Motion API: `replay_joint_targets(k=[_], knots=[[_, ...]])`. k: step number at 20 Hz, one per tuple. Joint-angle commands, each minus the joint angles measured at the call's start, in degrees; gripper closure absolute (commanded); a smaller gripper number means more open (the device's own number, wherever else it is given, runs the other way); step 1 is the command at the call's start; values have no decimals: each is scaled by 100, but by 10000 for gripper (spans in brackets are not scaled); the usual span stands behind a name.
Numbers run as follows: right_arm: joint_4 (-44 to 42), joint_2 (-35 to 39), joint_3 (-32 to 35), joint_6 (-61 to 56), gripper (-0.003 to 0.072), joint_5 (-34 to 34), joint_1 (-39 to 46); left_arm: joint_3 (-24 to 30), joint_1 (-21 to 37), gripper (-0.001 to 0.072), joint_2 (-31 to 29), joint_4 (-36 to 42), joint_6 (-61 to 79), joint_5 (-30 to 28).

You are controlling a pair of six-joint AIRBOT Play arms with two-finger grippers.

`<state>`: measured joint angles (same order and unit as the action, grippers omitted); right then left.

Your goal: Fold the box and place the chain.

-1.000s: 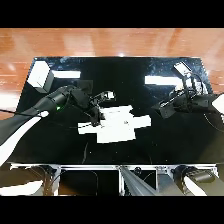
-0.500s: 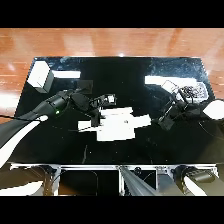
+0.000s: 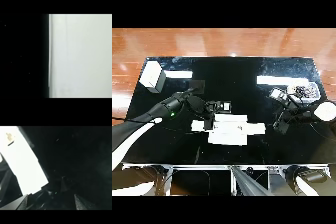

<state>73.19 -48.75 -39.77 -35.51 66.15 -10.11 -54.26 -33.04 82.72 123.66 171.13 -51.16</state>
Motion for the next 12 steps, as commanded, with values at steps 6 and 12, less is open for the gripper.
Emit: replay_joint_targets(k=[6,12], knots=[[-1060,-256,61,-20,-14,33,0,13,50,690,4,-26,-616,31],[-540,-461,909,708,-13,-330,-376,15,55,688,4,-22,-638,-20]])
